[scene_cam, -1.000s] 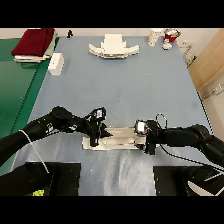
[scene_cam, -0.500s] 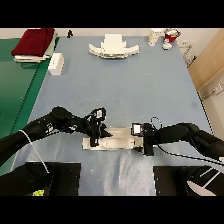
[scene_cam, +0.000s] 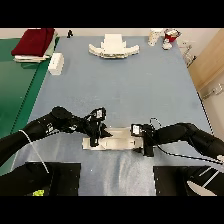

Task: Fold the box.

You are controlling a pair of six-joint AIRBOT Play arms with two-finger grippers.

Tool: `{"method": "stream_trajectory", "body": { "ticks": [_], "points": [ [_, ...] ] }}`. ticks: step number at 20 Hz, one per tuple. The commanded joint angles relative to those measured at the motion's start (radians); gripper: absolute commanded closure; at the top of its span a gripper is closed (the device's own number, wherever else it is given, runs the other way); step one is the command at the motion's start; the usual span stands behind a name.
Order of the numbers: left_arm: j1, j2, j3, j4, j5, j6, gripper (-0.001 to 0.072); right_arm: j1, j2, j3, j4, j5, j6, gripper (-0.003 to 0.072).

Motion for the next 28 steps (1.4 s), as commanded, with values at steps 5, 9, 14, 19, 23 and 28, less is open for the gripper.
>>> {"method": "stream_trajectory", "body": {
  "ticks": [5,9,14,19,23,28],
  "points": [
    [0.0,0.0,0.0,0.0,0.0,0.0,0.0696,0.001,-0.001,0.0,-0.013,0.0,0.002,-0.0022],
    [0.0,0.0,0.0,0.0,0.0,0.0,0.0696,0.001,-0.001,0.0,-0.013,0.003,0.002,-0.0022],
    [0.0,0.0,0.0,0.0,0.0,0.0,0.0696,0.001,-0.001,0.0,-0.013,0.002,0.002,-0.0022],
    [0.0,0.0,0.0,0.0,0.0,0.0,0.0696,0.0,-0.001,0.0,-0.01,0.0,0.002,-0.0022],
    [0.0,0.0,0.0,0.0,0.0,0.0,0.0696,-0.001,-0.01,0.0,0.006,-0.005,0.001,-0.0022],
    [0.0,0.0,0.0,0.0,0.0,0.0,0.0696,-0.037,-0.053,0.024,0.005,-0.023,-0.011,-0.0022]
  ]
}}
